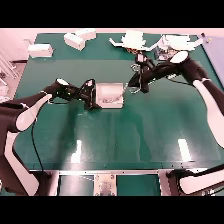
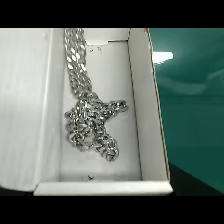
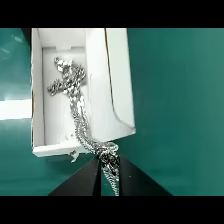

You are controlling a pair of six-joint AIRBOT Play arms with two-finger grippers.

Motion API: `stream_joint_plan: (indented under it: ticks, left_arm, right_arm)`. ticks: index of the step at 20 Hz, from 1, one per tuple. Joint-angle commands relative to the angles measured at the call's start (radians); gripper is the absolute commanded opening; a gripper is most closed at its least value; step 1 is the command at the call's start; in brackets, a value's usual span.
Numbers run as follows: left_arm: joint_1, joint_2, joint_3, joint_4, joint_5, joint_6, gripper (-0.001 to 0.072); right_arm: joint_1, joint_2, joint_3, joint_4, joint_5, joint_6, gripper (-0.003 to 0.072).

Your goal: Fold the box and place the chain.

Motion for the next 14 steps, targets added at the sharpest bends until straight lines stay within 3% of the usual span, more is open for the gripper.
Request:
stream_joint_plan:
  ticks: [1, 4, 7, 9, 14]
  left_arm:
    - [0.000, 0.000, 0.001, 0.000, 0.000, 0.000, 0.0490]
    - [0.000, 0.000, 0.001, 0.000, 0.000, 0.000, 0.0490]
    - [0.000, 0.000, 0.001, 0.000, 0.000, 0.000, 0.0490]
    - [0.000, 0.000, 0.001, 0.000, 0.000, 0.000, 0.0490]
    - [0.000, 0.000, 0.001, 0.000, 0.000, 0.000, 0.0490]
  right_arm:
    - [0.008, 0.137, 0.000, 0.000, 0.001, 0.028, 0.0006]
    - [0.039, 0.259, 0.001, 0.000, -0.071, 0.028, 0.0006]
    - [0.094, 0.347, 0.002, 0.000, -0.236, 0.027, 0.0004]
    - [0.151, 0.373, 0.003, 0.000, -0.346, 0.027, 0.0003]
    - [0.306, 0.364, 0.036, 0.003, -0.497, 0.056, 0.0002]
